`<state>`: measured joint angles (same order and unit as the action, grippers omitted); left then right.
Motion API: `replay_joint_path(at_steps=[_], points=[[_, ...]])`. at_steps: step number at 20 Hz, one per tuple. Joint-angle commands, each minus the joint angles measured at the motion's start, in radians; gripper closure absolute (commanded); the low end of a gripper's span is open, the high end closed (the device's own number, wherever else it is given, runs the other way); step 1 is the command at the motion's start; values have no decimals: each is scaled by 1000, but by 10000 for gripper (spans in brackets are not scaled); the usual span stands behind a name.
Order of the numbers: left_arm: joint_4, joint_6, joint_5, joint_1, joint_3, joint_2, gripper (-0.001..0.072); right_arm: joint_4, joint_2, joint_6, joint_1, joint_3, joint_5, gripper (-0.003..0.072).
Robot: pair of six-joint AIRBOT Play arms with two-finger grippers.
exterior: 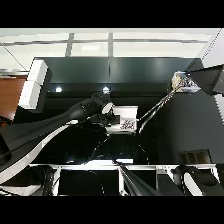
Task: Fold the box and place the chain.
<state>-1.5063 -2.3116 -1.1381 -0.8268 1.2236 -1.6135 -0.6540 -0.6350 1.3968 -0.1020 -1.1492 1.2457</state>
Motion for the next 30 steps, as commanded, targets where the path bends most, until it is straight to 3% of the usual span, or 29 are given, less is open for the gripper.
replay_joint_path(at_steps=[1,10,14,19,25,30], points=[[0,0,1,0,0,1,679,176,3,-30,0,0,15,674],[0,0,3,0,0,1,679,244,-10,-50,8,0,0,674],[0,0,3,0,0,1,679,241,-74,-52,142,0,-64,674],[0,0,1,0,0,1,679,57,-208,-69,298,3,-95,674],[0,0,1,0,0,1,678,-148,-274,-18,308,5,-98,674],[0,0,3,0,0,1,679,-153,-274,10,312,46,-98,674]])
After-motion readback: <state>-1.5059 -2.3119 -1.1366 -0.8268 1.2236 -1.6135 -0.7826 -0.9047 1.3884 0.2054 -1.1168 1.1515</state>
